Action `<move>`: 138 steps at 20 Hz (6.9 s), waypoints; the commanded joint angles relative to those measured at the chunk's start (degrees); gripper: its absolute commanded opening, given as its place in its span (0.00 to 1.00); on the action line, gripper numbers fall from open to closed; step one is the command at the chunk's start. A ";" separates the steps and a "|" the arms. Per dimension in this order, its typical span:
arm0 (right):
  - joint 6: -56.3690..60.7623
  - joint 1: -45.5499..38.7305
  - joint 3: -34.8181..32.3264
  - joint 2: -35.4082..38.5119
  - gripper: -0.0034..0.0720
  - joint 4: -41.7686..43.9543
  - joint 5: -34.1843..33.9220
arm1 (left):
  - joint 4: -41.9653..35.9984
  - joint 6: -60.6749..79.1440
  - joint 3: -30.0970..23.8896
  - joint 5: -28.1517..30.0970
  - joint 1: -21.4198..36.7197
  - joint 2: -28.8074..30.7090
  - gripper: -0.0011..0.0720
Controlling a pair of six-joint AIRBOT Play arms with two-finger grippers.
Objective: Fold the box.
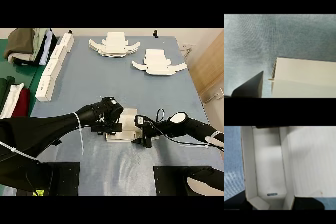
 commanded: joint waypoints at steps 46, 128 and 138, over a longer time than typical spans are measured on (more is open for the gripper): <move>-0.02 -0.02 0.02 0.00 0.76 0.00 0.02 | -7.89 42.21 2.73 -10.93 12.90 18.71 0.04; -0.02 -0.04 0.07 0.00 0.76 -0.02 0.00 | -60.94 158.86 -33.66 30.53 25.40 15.21 0.64; -0.42 -0.04 0.20 0.42 1.00 1.68 0.55 | -60.94 158.86 -33.66 30.56 25.40 15.21 0.64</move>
